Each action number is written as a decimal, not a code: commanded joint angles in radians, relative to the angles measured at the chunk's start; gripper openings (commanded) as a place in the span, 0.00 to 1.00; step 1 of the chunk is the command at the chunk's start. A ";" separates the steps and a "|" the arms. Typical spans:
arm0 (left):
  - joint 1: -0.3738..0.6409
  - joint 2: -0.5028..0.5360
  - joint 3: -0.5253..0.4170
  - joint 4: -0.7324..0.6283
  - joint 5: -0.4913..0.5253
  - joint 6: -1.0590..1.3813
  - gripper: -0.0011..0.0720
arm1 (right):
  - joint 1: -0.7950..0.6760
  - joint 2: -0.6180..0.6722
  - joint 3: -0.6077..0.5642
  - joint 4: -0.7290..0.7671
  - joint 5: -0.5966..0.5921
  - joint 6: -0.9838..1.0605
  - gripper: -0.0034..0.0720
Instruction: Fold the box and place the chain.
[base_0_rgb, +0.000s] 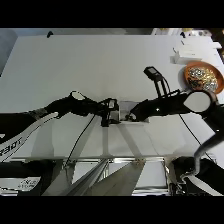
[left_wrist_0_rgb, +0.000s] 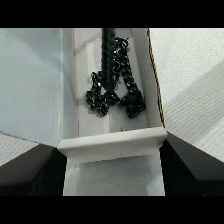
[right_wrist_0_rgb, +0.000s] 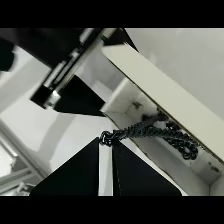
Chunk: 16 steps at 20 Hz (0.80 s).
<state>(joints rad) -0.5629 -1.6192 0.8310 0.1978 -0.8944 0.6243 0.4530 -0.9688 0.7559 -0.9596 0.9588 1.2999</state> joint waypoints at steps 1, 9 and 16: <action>0.000 0.000 0.000 0.000 0.000 0.000 0.16 | 0.003 -0.067 -0.043 0.003 -0.033 -0.017 0.07; 0.000 0.000 0.000 0.000 0.000 0.000 0.16 | -0.059 0.063 0.065 0.014 -0.001 -0.052 0.32; 0.000 0.000 0.000 0.000 0.000 0.000 0.16 | -0.485 0.048 0.192 -0.144 0.015 -0.037 0.08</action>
<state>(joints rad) -0.5629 -1.6192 0.8310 0.1978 -0.8944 0.6243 0.1165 -0.9104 0.9199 -0.9974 0.9535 1.2556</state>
